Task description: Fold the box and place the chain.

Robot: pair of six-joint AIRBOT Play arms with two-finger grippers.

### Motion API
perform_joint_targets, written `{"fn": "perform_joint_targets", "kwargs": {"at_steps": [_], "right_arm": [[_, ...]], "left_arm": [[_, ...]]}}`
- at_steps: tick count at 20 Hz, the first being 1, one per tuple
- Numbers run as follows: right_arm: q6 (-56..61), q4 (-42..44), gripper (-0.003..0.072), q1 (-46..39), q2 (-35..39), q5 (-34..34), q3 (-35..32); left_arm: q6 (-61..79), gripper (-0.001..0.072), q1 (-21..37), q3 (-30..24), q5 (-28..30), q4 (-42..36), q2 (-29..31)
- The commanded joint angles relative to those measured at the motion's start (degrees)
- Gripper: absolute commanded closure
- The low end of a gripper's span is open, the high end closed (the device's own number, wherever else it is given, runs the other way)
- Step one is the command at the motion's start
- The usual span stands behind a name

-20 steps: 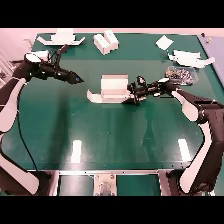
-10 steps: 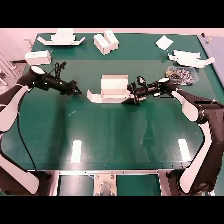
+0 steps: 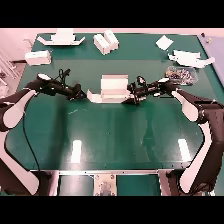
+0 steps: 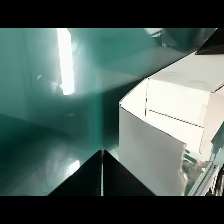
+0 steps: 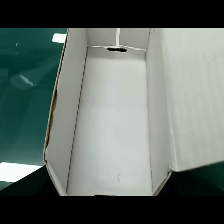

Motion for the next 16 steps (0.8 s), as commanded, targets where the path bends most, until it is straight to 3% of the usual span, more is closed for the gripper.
{"fn": "perform_joint_targets", "kwargs": {"at_steps": [1, 13, 16], "right_arm": [[0.0, 0.0, 0.0142, 0.0, 0.0, 0.0, 0.0], [0.0, 0.0, 0.0142, 0.0, 0.0, 0.0, 0.0], [0.0, 0.0, 0.0142, 0.0, 0.0, 0.0, 0.0]], "left_arm": [[0.6, 0.0691, -2.3, -0.1, 0.6, -1.0, -1.1], [3.2, 0.0691, -3.8, 0.0, -1.1, -8.2, -0.4], [3.7, 0.0691, -4.9, 2.7, -2.1, -8.2, -0.3]]}}
